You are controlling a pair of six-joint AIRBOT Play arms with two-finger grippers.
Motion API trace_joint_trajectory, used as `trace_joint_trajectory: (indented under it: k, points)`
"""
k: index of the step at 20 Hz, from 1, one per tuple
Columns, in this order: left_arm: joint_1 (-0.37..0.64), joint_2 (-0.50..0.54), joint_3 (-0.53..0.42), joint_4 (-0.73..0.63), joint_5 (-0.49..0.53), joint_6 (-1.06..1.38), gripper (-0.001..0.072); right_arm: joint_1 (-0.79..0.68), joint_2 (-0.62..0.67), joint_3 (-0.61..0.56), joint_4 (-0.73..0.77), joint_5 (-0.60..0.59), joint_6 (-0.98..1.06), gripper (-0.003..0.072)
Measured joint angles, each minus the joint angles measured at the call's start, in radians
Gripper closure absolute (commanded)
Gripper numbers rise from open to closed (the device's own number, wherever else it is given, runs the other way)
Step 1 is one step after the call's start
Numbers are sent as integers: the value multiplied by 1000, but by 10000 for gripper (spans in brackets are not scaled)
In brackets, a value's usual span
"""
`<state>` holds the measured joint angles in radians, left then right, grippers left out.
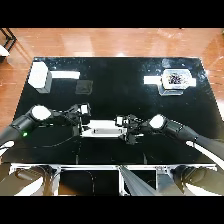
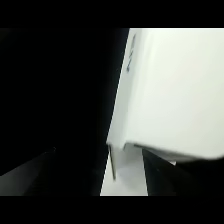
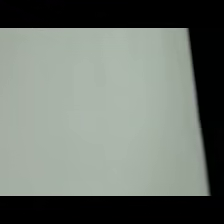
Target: Fold the box and place the chain.
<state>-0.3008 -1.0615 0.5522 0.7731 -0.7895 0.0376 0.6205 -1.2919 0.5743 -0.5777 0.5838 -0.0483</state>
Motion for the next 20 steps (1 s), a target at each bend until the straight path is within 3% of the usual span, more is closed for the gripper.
trace_joint_trajectory:
  k: [3,5,6,7,11,13,15,20]
  points:
    - [34,64,0,60,-13,-90,67,0,0,0,1,-24,30,280]
    - [47,98,0,81,-56,-141,138,0,0,0,1,-31,41,280]
    - [51,109,0,87,-89,-171,390,0,0,0,1,-32,44,280]
    - [55,117,0,91,-125,-201,689,0,0,0,1,-34,45,280]
    - [47,132,0,77,-326,-290,684,3,0,0,-3,-34,50,280]
    - [21,135,0,35,-349,-308,683,3,0,0,-8,-34,51,280]
    - [-14,134,0,-2,-298,-319,683,4,0,0,-11,-32,51,280]
    - [-98,96,0,-76,-17,-330,682,4,0,0,-14,-31,52,280]
